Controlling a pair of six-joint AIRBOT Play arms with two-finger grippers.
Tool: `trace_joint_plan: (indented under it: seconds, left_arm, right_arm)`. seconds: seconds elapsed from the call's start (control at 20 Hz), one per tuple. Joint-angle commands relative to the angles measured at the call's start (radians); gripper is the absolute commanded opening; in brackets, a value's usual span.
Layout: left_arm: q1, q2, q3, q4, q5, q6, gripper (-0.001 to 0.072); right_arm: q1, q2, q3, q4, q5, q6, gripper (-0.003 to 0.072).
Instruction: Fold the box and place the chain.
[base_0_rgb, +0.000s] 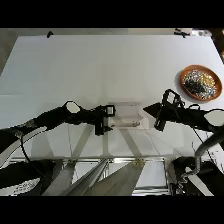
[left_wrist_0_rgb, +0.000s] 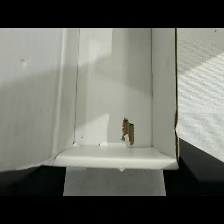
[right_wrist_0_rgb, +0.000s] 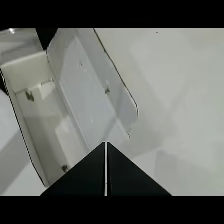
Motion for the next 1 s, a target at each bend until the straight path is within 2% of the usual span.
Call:
trace_joint_plan:
  seconds: [0.0, 0.2, 0.3, 0.4, 0.6, 0.95]
  left_arm:
    - [0.001, 0.0, 0.0, 0.001, 0.0, 0.0, 0.0372]
    - [0.0, 0.0, 0.0, 0.0, 0.0, 0.0, 0.0372]
    - [0.0, 0.0, 0.0, 0.0, 0.001, 0.0, 0.0372]
    - [0.0, 0.0, 0.0, 0.0, 0.0, 0.0, 0.0372]
    - [0.0, 0.0, 0.0, 0.0, 0.0, 0.0, 0.0372]
    - [0.001, 0.0, 0.0, 0.0, 0.0, 0.0, 0.0372]
  right_arm:
    - [0.089, -0.116, 0.001, 0.116, -0.114, 0.001, 0.0015]
    - [0.253, -0.244, 0.001, 0.171, -0.346, 0.011, 0.0015]
    - [0.273, -0.279, 0.001, 0.179, -0.466, 0.105, 0.0015]
    - [0.273, -0.308, 0.001, 0.156, -0.529, 0.219, 0.0015]
    - [0.273, -0.375, 0.001, 0.077, -0.522, 0.401, 0.0014]
    - [0.273, -0.38, 0.001, 0.047, -0.375, 0.43, 0.0014]
